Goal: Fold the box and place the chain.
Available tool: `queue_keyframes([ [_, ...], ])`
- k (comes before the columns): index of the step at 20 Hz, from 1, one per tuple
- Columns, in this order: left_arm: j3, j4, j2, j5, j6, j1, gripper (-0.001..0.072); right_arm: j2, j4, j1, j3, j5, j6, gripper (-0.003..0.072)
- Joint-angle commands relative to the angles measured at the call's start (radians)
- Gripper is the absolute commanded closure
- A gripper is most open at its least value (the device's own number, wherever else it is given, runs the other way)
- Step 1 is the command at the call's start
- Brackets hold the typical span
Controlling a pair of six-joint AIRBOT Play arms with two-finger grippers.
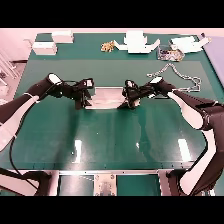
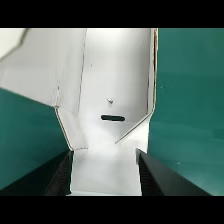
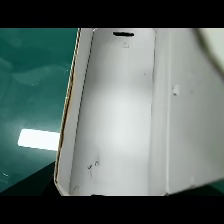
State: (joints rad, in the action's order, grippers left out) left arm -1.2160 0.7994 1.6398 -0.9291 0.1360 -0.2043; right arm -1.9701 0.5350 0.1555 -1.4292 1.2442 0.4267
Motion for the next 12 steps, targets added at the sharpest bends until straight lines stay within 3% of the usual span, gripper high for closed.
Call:
queue_keyframes([
  [1,-0.006,-0.001,-0.001,-0.006,-0.005,0.003,0.0269,0.000,-0.002,0.000,0.000,-0.002,-0.001,0.0120],
  [7,-0.006,-0.001,-0.001,-0.022,0.001,0.011,0.0266,0.000,-0.002,0.000,0.000,-0.002,-0.001,0.0120],
  [8,-0.006,-0.051,-0.001,-0.048,0.012,0.027,0.0249,0.000,-0.002,0.000,0.000,-0.002,-0.001,0.0120],
  [9,-0.006,-0.128,-0.002,-0.084,0.032,0.055,0.0131,0.000,-0.002,0.000,0.000,-0.002,-0.001,0.0120],
  [12,-0.006,-0.312,-0.002,-0.184,0.095,0.137,0.0119,0.000,-0.002,0.000,0.000,-0.002,-0.001,0.0120],
])
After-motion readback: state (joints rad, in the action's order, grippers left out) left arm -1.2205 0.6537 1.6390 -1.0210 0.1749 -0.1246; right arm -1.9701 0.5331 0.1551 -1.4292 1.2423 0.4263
